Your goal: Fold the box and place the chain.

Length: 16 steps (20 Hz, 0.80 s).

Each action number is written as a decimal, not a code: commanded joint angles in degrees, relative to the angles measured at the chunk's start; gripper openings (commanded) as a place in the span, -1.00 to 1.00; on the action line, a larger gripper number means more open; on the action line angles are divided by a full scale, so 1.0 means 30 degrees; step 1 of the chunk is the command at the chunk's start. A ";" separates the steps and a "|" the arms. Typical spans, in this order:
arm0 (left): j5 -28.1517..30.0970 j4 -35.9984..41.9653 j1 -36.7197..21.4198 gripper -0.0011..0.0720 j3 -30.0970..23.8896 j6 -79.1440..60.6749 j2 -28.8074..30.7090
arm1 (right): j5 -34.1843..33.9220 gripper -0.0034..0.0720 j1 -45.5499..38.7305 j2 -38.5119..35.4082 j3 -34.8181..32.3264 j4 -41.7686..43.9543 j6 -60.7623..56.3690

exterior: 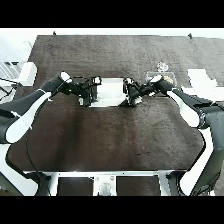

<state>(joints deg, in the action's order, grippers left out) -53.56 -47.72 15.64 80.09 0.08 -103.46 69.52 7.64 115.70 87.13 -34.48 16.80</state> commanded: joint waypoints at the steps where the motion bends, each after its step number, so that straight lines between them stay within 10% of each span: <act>1: 0.0029 0.0146 0.0372 -0.50 0.0015 -0.0408 -0.0051 | 0.0000 0.57 0.0015 0.0007 0.0007 0.0000 -0.0007; 12: 0.1137 0.1800 0.0925 -0.41 0.0015 -0.1071 -0.0270 | 0.0000 0.57 0.0015 0.0007 0.0007 0.0000 -0.0007; 14: 0.1144 0.1880 0.0925 0.22 0.0015 -0.1035 -0.0277 | 0.0000 0.57 0.0015 0.0007 0.0007 0.0007 -0.0007; 16: 0.1049 0.1923 0.0925 0.22 0.0015 -0.1020 -0.0270 | 0.0000 0.57 0.0015 0.0007 0.0007 0.0000 -0.0007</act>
<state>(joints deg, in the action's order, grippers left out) -50.30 -42.74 18.39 80.09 -2.85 -104.25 69.54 7.64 115.70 87.13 -34.52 16.78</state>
